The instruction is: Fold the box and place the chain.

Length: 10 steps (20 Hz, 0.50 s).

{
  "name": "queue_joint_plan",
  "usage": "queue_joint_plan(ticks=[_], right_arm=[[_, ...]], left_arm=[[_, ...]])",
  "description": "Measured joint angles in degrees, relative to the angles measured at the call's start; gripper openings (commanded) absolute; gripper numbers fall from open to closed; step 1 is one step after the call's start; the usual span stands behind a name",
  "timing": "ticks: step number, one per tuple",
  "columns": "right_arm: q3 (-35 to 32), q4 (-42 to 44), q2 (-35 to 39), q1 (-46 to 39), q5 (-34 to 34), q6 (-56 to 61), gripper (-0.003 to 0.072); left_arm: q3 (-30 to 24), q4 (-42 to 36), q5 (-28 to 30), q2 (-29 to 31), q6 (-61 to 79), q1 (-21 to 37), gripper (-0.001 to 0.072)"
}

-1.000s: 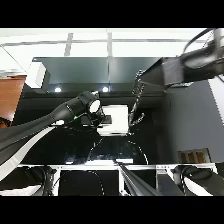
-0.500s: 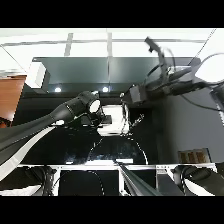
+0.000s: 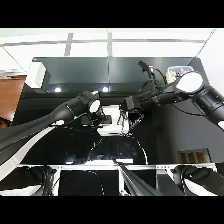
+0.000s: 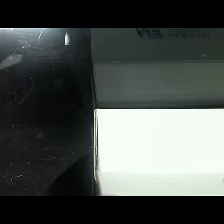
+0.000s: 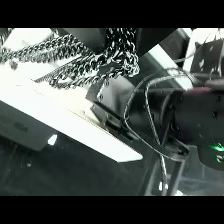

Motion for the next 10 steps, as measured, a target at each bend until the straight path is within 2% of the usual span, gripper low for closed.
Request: queue_joint_plan(ticks=[10], right_arm=[[7.96, 0.15, 3.91, -11.08, 20.00, -3.23, 0.0014]], left_arm=[[0.00, 0.13, 0.00, 0.00, -0.07, 0.00, 0.0029]])
